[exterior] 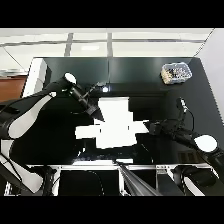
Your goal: Fold the box and place the chain.
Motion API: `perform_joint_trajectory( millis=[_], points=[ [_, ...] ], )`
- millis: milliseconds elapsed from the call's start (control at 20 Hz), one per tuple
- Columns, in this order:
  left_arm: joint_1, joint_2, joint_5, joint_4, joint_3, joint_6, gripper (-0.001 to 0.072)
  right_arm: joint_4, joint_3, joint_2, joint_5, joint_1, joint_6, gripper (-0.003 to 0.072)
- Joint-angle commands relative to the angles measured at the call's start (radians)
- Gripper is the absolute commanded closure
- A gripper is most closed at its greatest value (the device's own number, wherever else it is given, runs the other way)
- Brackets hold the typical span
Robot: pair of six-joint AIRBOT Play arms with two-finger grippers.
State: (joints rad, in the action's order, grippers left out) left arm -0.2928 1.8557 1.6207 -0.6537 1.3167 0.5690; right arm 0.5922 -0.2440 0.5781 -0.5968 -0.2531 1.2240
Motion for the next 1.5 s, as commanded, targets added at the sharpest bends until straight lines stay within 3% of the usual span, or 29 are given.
perform_joint_trajectory(
  millis=[0,150,300,400,500,800,900,1000,1150,1300,1450],
  points=[
    [0.006,-0.016,-0.019,-0.011,0.014,-0.006,0.0686,0.021,-0.021,-0.001,-0.016,0.008,-0.003,-0.0024],
    [0.009,-0.096,-0.053,-0.011,0.002,0.014,0.0689,0.259,-0.186,-0.001,-0.163,0.031,-0.005,-0.0022],
    [-0.025,-0.259,-0.227,0.030,-0.132,-0.058,0.0689,0.515,-0.339,-0.001,-0.320,0.031,-0.036,-0.0020],
    [-0.056,-0.358,-0.371,0.140,-0.288,-0.210,0.0687,0.549,-0.364,0.010,-0.362,0.031,-0.124,-0.0020],
    [-0.091,-0.385,-0.458,0.153,-0.386,-0.381,0.0686,0.546,-0.366,0.067,-0.378,0.031,-0.164,-0.0019],
    [-0.198,-0.375,-0.755,0.014,-0.405,-0.528,0.0683,0.537,-0.391,0.298,-0.381,-0.074,-0.406,0.0001],
    [-0.205,-0.375,-0.746,-0.002,-0.401,-0.593,0.0682,0.600,-0.391,0.335,-0.333,-0.137,-0.505,0.0000],
    [-0.205,-0.375,-0.745,-0.032,-0.399,-0.598,0.0681,0.689,-0.387,0.369,-0.210,-0.186,-0.506,0.0000],
    [-0.205,-0.362,-0.745,-0.065,-0.399,-0.597,0.0681,0.687,-0.379,0.424,-0.101,-0.211,-0.561,-0.0001],
    [-0.204,-0.355,-0.752,-0.097,-0.399,-0.596,0.0681,0.660,-0.379,0.436,-0.200,-0.212,-0.665,-0.0001],
    [-0.200,-0.355,-0.749,-0.104,-0.399,-0.596,0.0681,0.541,-0.367,0.436,-0.318,-0.212,-0.771,-0.0001]
  ],
)
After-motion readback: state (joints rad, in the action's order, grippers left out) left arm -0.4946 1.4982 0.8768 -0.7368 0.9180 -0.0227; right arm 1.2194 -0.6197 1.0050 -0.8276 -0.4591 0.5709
